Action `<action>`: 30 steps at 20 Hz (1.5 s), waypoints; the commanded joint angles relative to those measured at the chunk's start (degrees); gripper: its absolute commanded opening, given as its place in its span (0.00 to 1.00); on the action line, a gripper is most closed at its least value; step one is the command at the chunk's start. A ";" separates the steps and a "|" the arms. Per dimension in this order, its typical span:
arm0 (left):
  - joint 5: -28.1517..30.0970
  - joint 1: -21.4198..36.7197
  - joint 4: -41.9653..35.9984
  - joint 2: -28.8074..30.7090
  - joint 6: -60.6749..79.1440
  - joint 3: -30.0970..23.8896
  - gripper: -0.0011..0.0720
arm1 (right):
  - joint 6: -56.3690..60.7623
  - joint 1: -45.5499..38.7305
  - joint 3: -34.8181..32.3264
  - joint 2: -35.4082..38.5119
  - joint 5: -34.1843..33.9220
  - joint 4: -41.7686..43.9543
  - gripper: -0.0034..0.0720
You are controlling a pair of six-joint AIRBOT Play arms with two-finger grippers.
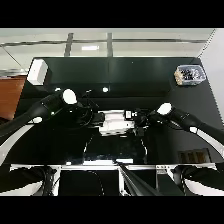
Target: Fold the box and place the chain.
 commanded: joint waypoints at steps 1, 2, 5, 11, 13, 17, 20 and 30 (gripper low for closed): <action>2.08 -3.04 4.66 0.00 -8.04 0.20 0.36 | 0.00 0.00 -0.02 -0.02 0.04 0.00 0.60; 2.05 -3.93 7.26 0.00 -10.93 0.22 0.36 | 0.00 0.00 -0.02 -0.02 0.04 0.00 0.60; 1.95 -7.76 15.04 -0.07 -19.39 1.22 0.36 | 0.00 0.00 -0.02 -0.02 0.04 0.00 0.60; -0.94 -14.34 26.67 -1.88 -34.58 6.60 0.36 | 0.00 0.00 -0.02 -0.02 0.04 0.00 0.60; -0.98 -15.50 26.71 -3.32 -36.76 8.33 0.36 | 0.00 0.00 -0.02 -0.02 0.02 0.00 0.60; -3.10 -17.16 26.73 -5.40 -39.41 8.68 0.36 | 0.00 0.00 -0.02 -0.02 0.02 0.00 0.60; -2.84 -17.66 27.21 -5.97 -40.89 8.68 0.36 | 0.00 0.00 -0.02 -0.04 0.04 0.00 0.60; -2.86 -17.59 26.69 -5.95 -40.89 8.70 0.40 | 0.00 0.00 -0.02 -0.02 0.04 0.00 0.60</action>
